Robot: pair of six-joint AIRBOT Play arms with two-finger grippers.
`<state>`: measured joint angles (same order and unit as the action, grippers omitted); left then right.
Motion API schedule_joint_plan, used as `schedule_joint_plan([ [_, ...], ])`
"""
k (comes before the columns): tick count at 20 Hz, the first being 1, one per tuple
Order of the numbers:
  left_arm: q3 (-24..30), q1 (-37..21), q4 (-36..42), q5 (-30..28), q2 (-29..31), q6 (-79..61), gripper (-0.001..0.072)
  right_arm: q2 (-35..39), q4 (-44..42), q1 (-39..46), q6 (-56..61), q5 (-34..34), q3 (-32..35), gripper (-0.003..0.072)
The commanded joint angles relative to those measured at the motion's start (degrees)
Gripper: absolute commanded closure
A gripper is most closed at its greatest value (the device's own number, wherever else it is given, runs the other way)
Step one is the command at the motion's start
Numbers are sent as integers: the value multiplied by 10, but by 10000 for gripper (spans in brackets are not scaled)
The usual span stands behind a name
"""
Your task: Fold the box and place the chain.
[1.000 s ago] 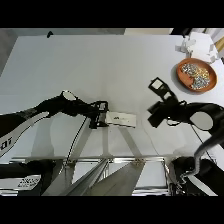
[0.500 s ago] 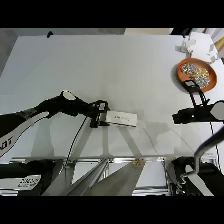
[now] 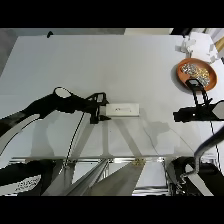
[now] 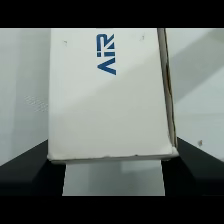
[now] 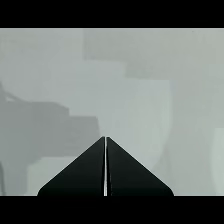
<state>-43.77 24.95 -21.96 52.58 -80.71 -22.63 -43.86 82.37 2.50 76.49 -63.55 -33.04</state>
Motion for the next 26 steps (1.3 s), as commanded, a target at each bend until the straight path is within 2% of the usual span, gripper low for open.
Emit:
schedule_joint_plan([
  [1,-1,-31,-65,-43,101,152,709,0,-23,1,0,2,0,667],
  [5,-1,-140,-174,-82,242,331,709,0,-42,1,0,1,0,667],
  [8,0,-259,-330,-92,309,543,709,0,-47,1,0,2,0,667],
  [10,0,-341,-421,-76,318,651,709,0,-48,1,0,2,0,667],
  [14,18,-454,-436,-50,285,706,709,0,-64,1,1,2,0,667],
  [16,40,-479,-453,-43,259,707,709,0,-63,1,0,1,0,667],
  [19,66,-482,-483,-43,227,707,709,0,-63,1,0,1,0,667],
  [23,81,-482,-486,-30,219,707,708,0,-63,1,0,1,0,667],
  [24,83,-482,-486,-23,219,707,684,0,-63,1,0,1,0,667],
  [25,85,-482,-488,-16,219,707,611,0,-63,1,0,1,0,667],
  [26,85,-482,-490,-10,219,707,440,0,-63,1,0,1,0,667],
])
